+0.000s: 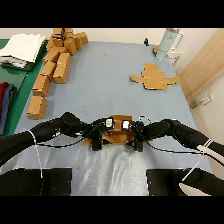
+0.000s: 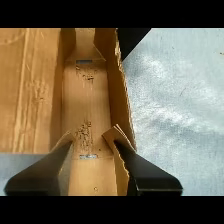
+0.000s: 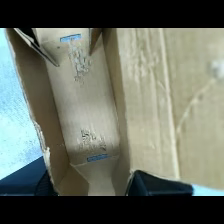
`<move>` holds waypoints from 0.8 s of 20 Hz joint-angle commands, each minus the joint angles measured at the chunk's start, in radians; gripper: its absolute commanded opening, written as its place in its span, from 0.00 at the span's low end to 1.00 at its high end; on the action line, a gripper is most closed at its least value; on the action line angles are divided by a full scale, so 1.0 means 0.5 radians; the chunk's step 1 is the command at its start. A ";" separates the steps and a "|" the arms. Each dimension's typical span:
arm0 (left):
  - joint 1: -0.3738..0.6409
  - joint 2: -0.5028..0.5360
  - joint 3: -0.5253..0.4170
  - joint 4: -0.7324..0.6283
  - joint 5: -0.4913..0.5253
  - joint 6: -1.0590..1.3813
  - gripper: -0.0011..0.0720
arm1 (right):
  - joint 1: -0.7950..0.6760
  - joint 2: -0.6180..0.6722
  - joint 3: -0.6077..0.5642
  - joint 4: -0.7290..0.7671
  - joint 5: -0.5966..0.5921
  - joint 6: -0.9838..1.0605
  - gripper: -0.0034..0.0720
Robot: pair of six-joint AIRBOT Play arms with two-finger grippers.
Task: Fold the box.
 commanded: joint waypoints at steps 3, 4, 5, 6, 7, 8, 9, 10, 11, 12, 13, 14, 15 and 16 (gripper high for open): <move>-0.001 -0.003 -0.001 -0.004 -0.011 -0.039 0.85 | 0.000 0.001 0.001 0.002 0.005 0.002 0.71; 0.000 -0.002 0.000 -0.003 -0.011 -0.058 0.85 | 0.000 0.001 0.001 0.002 0.005 0.002 0.71; 0.000 -0.002 0.000 -0.003 -0.008 -0.058 0.85 | 0.000 0.001 0.001 0.002 0.005 0.002 0.71; 0.000 -0.002 0.000 -0.003 -0.008 -0.060 0.82 | 0.000 0.001 0.001 0.002 0.005 0.002 0.71; 0.000 0.000 0.000 0.003 -0.008 -0.065 0.81 | -0.001 0.001 0.001 0.002 0.005 0.002 0.71; 0.000 0.004 0.002 0.003 -0.008 -0.074 0.81 | 0.000 0.001 0.001 0.002 0.005 0.002 0.71; 0.002 0.016 0.002 0.008 -0.002 -0.103 0.81 | 0.000 0.001 0.001 0.002 0.005 0.002 0.71; 0.004 0.037 0.002 0.031 0.018 -0.177 0.69 | 0.000 0.001 0.001 0.002 0.005 0.002 0.71; 0.004 0.076 0.002 0.110 0.038 -0.263 0.17 | 0.000 0.001 0.001 0.002 0.005 0.002 0.71; 0.004 0.122 0.002 0.227 0.041 -0.322 0.03 | 0.000 0.000 0.001 0.002 0.005 0.002 0.71; 0.004 0.181 0.002 0.321 0.040 -0.472 0.03 | 0.000 0.001 0.001 0.002 0.005 0.002 0.71; 0.004 0.242 0.002 0.428 0.034 -0.668 0.03 | 0.000 0.001 0.001 0.002 0.005 0.002 0.71; 0.004 0.318 0.002 0.583 0.001 -0.921 0.03 | 0.000 0.001 0.001 0.002 0.005 0.002 0.71; 0.004 0.403 0.002 0.775 -0.047 -1.234 0.03 | 0.000 0.001 0.001 0.002 0.005 0.002 0.71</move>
